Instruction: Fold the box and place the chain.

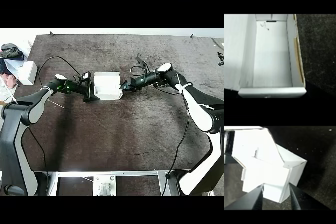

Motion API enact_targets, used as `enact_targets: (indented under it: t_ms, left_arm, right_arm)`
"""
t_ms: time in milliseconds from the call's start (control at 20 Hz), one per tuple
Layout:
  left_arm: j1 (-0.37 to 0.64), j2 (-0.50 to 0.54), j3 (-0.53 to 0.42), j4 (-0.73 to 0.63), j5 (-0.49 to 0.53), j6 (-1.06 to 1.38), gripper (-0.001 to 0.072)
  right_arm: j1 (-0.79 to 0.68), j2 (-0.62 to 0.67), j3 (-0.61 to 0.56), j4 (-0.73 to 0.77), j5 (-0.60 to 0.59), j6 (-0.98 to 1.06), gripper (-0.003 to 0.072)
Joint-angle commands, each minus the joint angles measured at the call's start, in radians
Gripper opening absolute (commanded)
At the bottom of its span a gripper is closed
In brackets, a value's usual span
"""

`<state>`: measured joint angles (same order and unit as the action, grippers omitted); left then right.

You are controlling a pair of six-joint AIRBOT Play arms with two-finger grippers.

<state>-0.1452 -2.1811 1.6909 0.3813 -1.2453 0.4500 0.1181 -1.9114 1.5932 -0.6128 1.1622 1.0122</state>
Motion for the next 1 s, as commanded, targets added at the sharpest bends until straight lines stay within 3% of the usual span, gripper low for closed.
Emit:
enact_targets:
  t_ms: [0, 650, 950]
  left_arm:
    - [0.0, -0.001, 0.0, 0.0, 0.0, 0.0, 0.0468]
    - [0.0, -0.001, 0.0, 0.0, 0.0, 0.0, 0.0468]
    - [0.0, -0.001, 0.0, 0.0, 0.0, 0.0, 0.0468]
  right_arm:
    - [0.039, 0.0, 0.036, -0.122, -0.003, 0.074, 0.0372]
    - [0.17, -0.001, 0.15, -0.451, -0.048, 0.289, 0.0372]
    - [0.182, -0.03, 0.158, -0.492, -0.072, 0.337, 0.0372]
